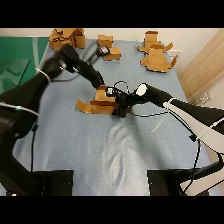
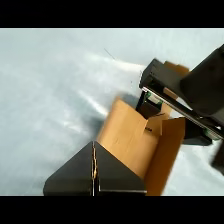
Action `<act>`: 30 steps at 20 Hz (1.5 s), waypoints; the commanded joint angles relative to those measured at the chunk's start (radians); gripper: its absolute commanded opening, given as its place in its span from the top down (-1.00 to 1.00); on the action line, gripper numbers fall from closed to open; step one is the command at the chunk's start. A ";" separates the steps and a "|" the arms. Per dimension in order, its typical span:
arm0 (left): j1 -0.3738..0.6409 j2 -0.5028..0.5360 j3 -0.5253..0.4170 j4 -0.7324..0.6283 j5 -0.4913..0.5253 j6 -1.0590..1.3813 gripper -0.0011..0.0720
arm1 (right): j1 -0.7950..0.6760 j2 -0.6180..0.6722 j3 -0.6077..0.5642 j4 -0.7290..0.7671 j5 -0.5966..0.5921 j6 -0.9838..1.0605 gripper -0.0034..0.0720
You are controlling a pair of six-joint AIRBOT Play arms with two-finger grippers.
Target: Fold the box.
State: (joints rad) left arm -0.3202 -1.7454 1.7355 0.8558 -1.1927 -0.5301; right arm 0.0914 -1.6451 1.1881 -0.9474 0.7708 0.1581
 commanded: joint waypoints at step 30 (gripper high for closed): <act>-0.009 0.023 -0.267 0.172 -0.153 0.452 -0.52 | -0.003 0.000 0.000 0.001 -0.005 0.001 -0.44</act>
State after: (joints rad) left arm -0.3161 -1.7206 1.4700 1.0393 -1.3403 -0.0784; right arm 0.0891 -1.6451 1.1881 -0.9470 0.7673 0.1589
